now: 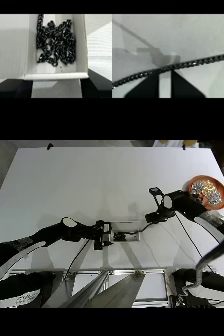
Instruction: Fold the box and place the chain.
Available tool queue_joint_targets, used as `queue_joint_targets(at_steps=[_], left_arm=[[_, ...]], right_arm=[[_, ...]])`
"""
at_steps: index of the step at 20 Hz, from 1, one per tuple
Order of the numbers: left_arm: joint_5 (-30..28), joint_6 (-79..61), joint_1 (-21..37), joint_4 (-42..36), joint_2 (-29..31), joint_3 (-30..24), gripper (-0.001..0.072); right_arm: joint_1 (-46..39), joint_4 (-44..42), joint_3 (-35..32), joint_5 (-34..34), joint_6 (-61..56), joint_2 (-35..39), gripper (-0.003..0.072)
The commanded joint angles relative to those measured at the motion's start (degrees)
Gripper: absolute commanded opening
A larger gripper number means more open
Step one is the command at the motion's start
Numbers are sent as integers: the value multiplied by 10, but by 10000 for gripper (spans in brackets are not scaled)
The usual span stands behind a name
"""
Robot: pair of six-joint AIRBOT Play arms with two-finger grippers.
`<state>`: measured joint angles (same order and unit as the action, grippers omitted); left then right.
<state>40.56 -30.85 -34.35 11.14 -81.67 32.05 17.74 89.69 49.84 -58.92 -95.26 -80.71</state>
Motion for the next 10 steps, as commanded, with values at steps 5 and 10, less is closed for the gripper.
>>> queue_joint_targets(at_steps=[5,10], left_arm=[[0,0,0,0,0,0,133],[0,0,0,0,0,0,134]], right_arm=[[17,28,-1,-38,43,61,12],[67,31,-1,-87,43,177,11]])
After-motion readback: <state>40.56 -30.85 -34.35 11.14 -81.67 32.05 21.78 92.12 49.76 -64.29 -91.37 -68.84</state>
